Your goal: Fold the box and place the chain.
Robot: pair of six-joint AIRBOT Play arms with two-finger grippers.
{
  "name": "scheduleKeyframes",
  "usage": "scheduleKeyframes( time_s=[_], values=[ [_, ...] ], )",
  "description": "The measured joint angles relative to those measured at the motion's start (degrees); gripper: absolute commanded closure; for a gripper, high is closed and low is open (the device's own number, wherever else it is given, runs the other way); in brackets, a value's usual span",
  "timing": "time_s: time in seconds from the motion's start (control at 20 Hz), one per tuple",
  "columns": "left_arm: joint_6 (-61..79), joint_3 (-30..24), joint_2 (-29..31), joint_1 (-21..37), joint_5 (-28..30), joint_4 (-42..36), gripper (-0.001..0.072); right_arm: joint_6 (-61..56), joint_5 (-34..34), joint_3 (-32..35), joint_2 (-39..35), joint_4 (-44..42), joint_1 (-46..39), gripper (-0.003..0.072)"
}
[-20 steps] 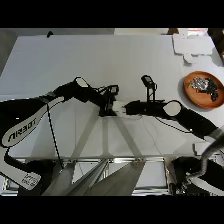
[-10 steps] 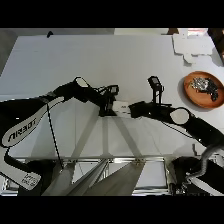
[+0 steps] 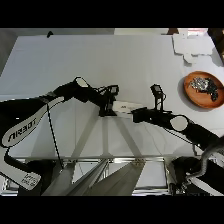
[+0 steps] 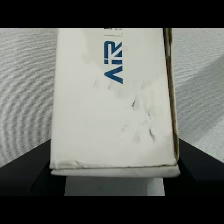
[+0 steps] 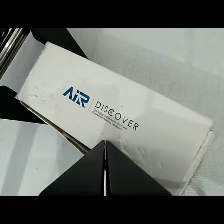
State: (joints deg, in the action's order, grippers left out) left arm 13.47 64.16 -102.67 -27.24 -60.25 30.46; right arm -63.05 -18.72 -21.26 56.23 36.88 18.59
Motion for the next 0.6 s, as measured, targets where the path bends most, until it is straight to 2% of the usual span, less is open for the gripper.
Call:
scheduleKeyframes(
  time_s=[0.15,0.35,0.6],
  values=[
    [-0.04,0.0,0.0,0.0,0.0,0.0,0.0435,-0.02,-0.72,-1.4,-1.16,0.85,-0.02,0.068],
    [-0.04,0.0,0.0,0.0,0.0,-0.02,0.0435,0.04,-1.22,-5.29,-7.06,1.44,-0.02,0.068],
    [-0.04,0.0,0.0,0.0,0.0,-0.02,0.0435,-4.87,-4.57,-7.58,-17.7,10.8,-1.49,0.068]
  ],
)
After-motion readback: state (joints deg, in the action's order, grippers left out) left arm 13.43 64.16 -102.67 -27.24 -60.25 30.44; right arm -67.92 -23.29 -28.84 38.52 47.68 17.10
